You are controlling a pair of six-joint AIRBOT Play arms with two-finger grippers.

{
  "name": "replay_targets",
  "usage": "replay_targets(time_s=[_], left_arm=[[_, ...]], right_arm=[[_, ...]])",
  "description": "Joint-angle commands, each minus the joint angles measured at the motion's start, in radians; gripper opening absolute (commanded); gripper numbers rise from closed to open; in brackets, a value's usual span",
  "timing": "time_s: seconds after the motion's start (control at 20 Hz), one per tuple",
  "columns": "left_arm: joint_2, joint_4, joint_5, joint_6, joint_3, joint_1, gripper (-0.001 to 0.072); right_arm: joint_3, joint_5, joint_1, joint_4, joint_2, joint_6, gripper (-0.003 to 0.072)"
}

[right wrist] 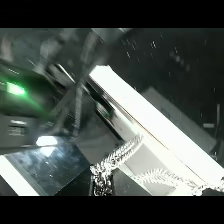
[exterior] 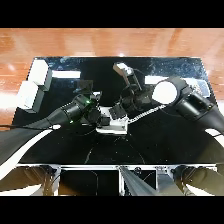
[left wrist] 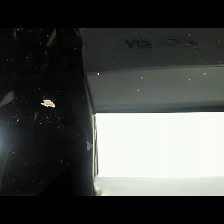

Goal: Fold the box and place the chain.

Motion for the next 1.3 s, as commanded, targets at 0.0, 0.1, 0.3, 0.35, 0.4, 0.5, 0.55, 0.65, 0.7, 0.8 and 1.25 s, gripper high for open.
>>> replay_targets(time_s=[0.0,0.1,0.3,0.35,0.4,0.5,0.55,0.65,0.7,0.8,1.25], left_arm=[[0.0,0.0,-0.005,0.0,0.0,-0.001,0.0019],[0.0,0.001,-0.005,0.0,0.0,0.0,0.0019],[0.0,0.0,-0.003,0.0,0.0,0.0,0.0019],[0.0,0.0,-0.002,0.0,0.0,0.0,0.0019],[0.0,0.0,-0.002,0.0,0.0,0.0,0.0019],[0.0,0.001,-0.002,0.0,0.0,0.0,0.0019],[0.0,0.001,-0.003,0.0,0.0,0.0,0.0019],[0.0,0.005,-0.003,0.0,0.0,0.0,0.0019],[0.0,0.005,-0.003,0.0,0.0,0.0,0.0019],[0.0,0.005,-0.002,0.0,0.0,0.0,0.0019],[0.0,0.024,0.025,0.0,0.0,0.001,0.0019]], right_arm=[[-0.06,-0.02,-0.004,-0.02,-0.03,0.003,0.0036],[-0.1,-0.037,-0.005,-0.069,-0.037,0.038,0.0036],[-0.127,0.01,-0.009,-0.057,-0.03,0.007,0.0647],[-0.127,0.03,-0.019,-0.061,-0.019,0.007,0.0651],[-0.127,0.055,-0.043,-0.062,0.002,0.007,0.0651],[-0.133,0.132,-0.124,-0.089,0.067,0.008,0.0651],[-0.152,0.153,-0.179,-0.122,0.104,0.012,0.0651],[-0.233,0.154,-0.328,-0.189,0.176,0.045,0.0651],[-0.288,0.132,-0.42,-0.2,0.199,0.059,0.0651],[-0.38,0.029,-0.593,-0.2,0.204,0.104,0.0651],[-0.375,-0.353,-0.881,-0.207,-0.001,0.229,0.0651]])
